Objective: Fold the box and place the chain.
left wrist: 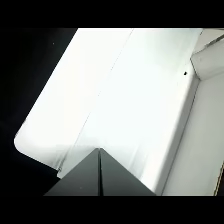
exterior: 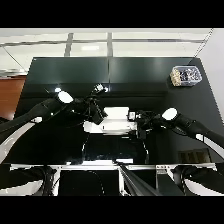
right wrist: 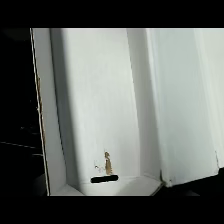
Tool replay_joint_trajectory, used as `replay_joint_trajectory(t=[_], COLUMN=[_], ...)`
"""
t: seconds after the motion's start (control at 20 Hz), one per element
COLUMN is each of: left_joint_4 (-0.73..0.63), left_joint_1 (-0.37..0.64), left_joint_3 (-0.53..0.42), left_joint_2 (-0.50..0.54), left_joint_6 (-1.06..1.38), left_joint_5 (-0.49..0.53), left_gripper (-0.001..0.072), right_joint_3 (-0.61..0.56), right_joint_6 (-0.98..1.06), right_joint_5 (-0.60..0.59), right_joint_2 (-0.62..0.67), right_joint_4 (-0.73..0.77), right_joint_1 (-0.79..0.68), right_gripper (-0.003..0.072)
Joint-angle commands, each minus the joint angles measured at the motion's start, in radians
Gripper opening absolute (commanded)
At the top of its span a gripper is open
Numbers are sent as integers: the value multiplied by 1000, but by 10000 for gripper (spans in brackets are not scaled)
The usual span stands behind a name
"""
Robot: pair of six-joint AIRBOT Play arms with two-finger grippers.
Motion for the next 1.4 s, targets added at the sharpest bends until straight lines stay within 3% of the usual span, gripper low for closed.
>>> replay_joint_trajectory(t=[0.0,0.15,0.25,0.45,0.55,0.6,0.65,0.7,0.9,1.05,1.1,1.35], left_joint_4=[-1,55,82,-198,-176,-151,-135,-135,86,339,349,103], left_joint_1=[26,108,182,308,291,270,250,229,103,25,19,16], left_joint_3=[55,120,112,-70,-163,-201,-228,-247,-253,-237,-229,-228], left_joint_2=[-6,59,146,292,292,290,290,290,290,290,287,249], left_joint_6=[-28,-97,-144,88,230,264,269,272,413,420,393,453], left_joint_5=[-66,-163,-195,-253,-332,-325,-276,-201,-15,24,17,19], left_gripper=[25,24,24,27,38,274,603,717,710,700,679,672], right_joint_3=[0,0,0,0,0,0,0,0,0,0,0,0], right_joint_6=[1,1,1,1,1,1,1,1,1,1,1,1], right_joint_5=[0,0,0,0,0,0,0,0,0,0,0,0], right_joint_2=[-1,-1,-1,-1,-1,-1,-1,-1,-1,-1,-1,-1], right_joint_4=[1,0,1,0,1,0,1,0,0,0,0,0], right_joint_1=[1,1,1,1,1,1,1,1,1,1,1,1], right_gripper=[134,134,134,134,134,134,134,134,134,134,134,135])
